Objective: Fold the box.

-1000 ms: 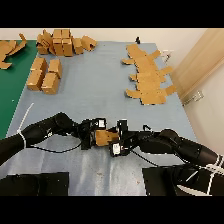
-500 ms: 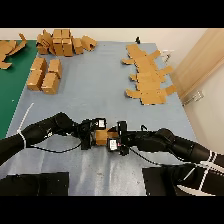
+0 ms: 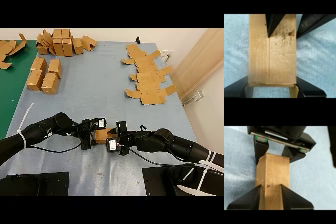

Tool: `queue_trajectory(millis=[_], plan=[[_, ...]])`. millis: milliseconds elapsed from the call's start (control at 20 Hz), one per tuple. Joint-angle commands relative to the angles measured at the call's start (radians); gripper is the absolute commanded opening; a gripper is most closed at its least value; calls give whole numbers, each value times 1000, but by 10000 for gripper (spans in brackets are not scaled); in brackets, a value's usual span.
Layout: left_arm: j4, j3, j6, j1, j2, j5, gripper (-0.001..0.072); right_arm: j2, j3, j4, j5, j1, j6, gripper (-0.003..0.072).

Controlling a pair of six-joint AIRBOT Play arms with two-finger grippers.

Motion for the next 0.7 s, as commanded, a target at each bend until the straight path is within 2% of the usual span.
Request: queue_trajectory(millis=[0,100,200,650], plan=[[1,1,1,0,0,-3,513,0,1,-1,2,0,0,363],[1,1,1,0,0,-3,513,0,1,0,2,0,0,336],[0,1,1,0,0,-3,513,0,1,0,1,2,0,266],[0,1,1,0,0,-3,513,14,1,0,2,3,0,267]])
